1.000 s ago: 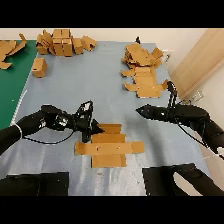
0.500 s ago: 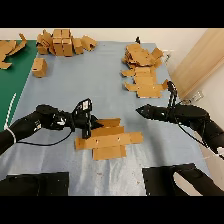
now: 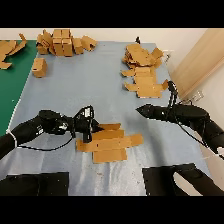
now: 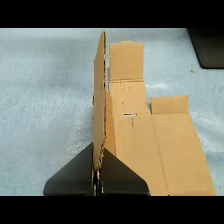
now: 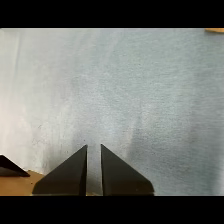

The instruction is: Fold the box.

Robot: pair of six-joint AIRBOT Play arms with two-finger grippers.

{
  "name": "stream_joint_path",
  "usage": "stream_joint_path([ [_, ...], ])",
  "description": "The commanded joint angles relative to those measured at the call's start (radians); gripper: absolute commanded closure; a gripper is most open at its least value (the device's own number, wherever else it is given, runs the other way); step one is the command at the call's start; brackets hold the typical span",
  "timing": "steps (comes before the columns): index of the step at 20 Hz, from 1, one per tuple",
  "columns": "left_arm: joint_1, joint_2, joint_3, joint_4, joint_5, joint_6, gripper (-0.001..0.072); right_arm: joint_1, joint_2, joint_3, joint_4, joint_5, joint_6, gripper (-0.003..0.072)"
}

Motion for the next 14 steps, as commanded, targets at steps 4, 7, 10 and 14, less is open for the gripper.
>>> stream_joint_path([
  [4, -0.003, -0.005, -0.003, 0.069, -0.097, -0.158, 0.07, 0.001, 0.0, 0.0, -0.004, -0.005, -0.023, 0.0549],
  [7, -0.003, -0.005, -0.003, 0.07, -0.13, -0.191, 0.07, 0.001, 0.0, 0.0, -0.004, -0.009, -0.03, 0.055],
  [10, -0.003, -0.005, -0.003, 0.09, -0.156, -0.216, 0.07, 0.001, 0.0, 0.0, -0.004, -0.01, -0.038, 0.0549],
  [14, -0.003, -0.005, -0.003, 0.105, -0.154, -0.216, 0.0699, 0.001, 0.0, 0.0, -0.004, -0.01, -0.038, 0.055],
])
